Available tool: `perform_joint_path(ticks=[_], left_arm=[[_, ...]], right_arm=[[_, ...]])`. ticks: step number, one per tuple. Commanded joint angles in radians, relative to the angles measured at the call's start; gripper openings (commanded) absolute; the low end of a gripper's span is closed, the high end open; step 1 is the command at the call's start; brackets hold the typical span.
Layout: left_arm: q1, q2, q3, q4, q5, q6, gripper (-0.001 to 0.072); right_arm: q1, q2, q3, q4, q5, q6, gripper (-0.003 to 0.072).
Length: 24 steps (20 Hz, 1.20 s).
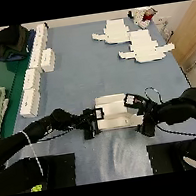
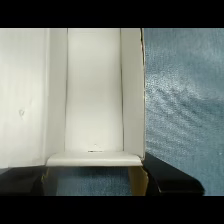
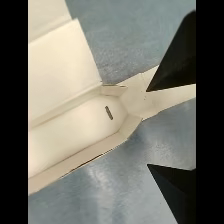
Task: Fold the box.
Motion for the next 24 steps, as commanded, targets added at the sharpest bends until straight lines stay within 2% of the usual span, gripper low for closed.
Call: perform_joint_path(ticks=[1,3,9,10,12,17,18,19,24], left_arm=[[0.001,-0.001,0.001,0.000,0.000,0.000,0.0404],[0.001,-0.001,0.001,0.000,0.000,0.000,0.0404],[0.001,-0.001,0.001,0.000,0.000,0.000,0.0404],[0.001,-0.001,0.001,0.000,0.000,0.000,0.0404],[0.001,-0.001,0.001,0.000,0.000,0.000,0.0404],[0.001,-0.001,0.001,0.000,0.000,0.000,0.0404],[0.001,-0.001,0.001,0.000,0.000,0.000,0.0404],[0.001,-0.001,0.001,0.000,0.000,0.000,0.0404],[0.001,-0.001,0.001,0.000,0.000,0.000,0.0404]], right_arm=[[0.000,0.025,-0.098,-0.045,0.139,-0.233,0.0676],[0.000,0.012,-0.121,-0.045,0.227,-0.287,0.0676],[0.000,-0.086,-0.119,-0.042,0.347,-0.309,0.0643],[0.000,-0.086,-0.119,-0.029,0.353,-0.313,0.0605],[0.000,-0.085,-0.119,-0.005,0.350,-0.313,0.0285],[0.000,-0.086,-0.119,0.079,0.349,-0.313,0.0259],[0.000,-0.086,-0.119,0.090,0.349,-0.313,0.0189],[0.001,-0.086,-0.119,0.105,0.351,-0.314,0.0156],[0.002,-0.117,-0.119,0.177,0.404,-0.379,0.0157]])
